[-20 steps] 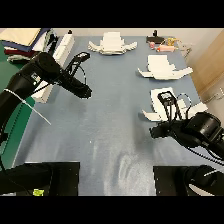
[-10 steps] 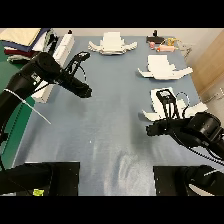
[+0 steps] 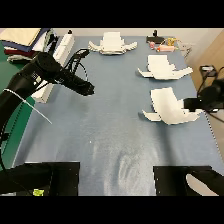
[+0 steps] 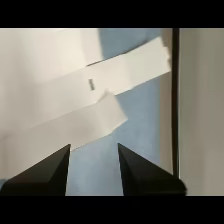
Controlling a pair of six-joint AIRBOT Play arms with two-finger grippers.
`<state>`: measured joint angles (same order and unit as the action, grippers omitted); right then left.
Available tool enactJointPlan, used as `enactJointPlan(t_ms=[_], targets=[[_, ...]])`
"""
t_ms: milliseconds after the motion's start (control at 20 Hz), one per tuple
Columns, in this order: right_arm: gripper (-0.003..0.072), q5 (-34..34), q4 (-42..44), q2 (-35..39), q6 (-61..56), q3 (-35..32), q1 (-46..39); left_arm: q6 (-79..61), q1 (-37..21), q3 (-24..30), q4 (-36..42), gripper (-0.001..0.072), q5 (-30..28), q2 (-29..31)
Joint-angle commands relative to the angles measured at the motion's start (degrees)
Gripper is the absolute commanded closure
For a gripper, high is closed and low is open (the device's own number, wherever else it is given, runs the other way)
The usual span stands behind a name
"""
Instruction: Fold the box.
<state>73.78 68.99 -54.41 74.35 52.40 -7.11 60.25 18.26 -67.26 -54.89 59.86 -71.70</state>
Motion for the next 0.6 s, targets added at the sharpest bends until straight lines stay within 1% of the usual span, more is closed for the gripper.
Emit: enactJointPlan(t_ms=[0, 50, 150, 250, 350, 450, 550], targets=[[0.0223, -0.02, 3.08, -12.68, 11.74, 10.29, -18.56, 3.87, -0.02, 0.02, 1.29, 0.0695, -0.31, -0.09], [0.0223, -0.94, 6.49, -16.52, 13.99, 13.25, -21.97, 4.59, 0.00, 0.02, 1.33, 0.0695, -0.22, -0.09], [0.0223, -0.39, 13.42, -23.41, 18.38, 19.15, -26.60, 6.19, -0.02, 0.02, 1.29, 0.0695, 0.55, -0.09], [0.0223, 2.49, 20.96, -30.42, 22.86, 25.86, -29.90, 6.95, -0.02, 0.02, 1.31, 0.0694, 1.75, -0.09], [0.0224, 5.20, 26.49, -35.80, 25.99, 30.93, -31.91, 7.52, -0.02, 0.02, 1.31, 0.0695, 2.95, -0.09], [0.0225, 6.71, 30.18, -40.19, 28.94, 34.10, -33.14, 8.92, -0.02, 0.02, 1.33, 0.0694, 3.96, -0.09], [0.0240, 8.07, 30.67, -43.47, 31.28, 35.36, -33.70, 10.12, -0.02, 0.02, 1.33, 0.0694, 4.52, -0.09]])
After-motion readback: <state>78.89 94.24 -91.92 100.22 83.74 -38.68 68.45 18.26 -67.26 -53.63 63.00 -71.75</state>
